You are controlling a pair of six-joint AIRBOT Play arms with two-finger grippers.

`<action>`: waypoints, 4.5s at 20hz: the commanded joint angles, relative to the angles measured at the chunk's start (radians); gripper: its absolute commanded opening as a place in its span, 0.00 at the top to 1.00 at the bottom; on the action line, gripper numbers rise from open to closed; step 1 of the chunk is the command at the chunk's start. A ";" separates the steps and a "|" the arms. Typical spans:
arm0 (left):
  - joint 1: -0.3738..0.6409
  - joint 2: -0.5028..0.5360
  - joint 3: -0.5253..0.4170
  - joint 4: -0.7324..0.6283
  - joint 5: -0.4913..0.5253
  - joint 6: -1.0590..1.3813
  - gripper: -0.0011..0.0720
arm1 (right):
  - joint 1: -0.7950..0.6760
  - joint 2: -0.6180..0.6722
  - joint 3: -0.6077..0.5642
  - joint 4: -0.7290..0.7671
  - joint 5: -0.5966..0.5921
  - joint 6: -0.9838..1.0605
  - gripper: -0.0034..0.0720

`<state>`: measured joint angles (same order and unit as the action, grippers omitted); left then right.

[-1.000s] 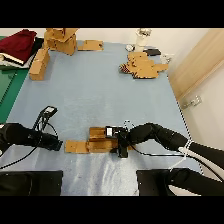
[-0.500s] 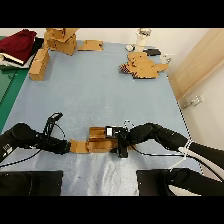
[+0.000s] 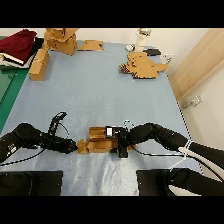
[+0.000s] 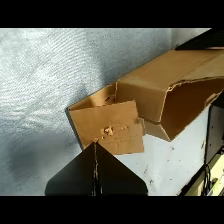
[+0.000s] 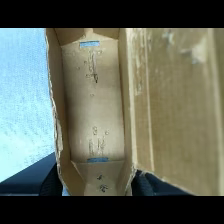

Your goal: Fold the box.

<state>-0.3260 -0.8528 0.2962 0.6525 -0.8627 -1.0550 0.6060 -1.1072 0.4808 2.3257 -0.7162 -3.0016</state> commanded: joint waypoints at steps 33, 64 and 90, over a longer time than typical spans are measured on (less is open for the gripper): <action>-0.095 -0.021 -0.002 0.054 0.061 -0.107 0.98 | 0.001 -0.001 0.000 0.000 0.000 0.000 0.29; 0.032 -0.050 0.070 -0.190 -0.012 0.122 0.43 | 0.001 -0.001 0.000 0.000 0.000 0.000 0.29; -0.245 -0.126 0.169 -0.040 0.125 -0.197 0.41 | 0.001 -0.001 0.000 0.000 0.000 0.000 0.29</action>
<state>-0.4721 -0.9783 0.4202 0.4694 -0.8238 -1.0634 0.6060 -1.1072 0.4808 2.3257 -0.7158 -3.0016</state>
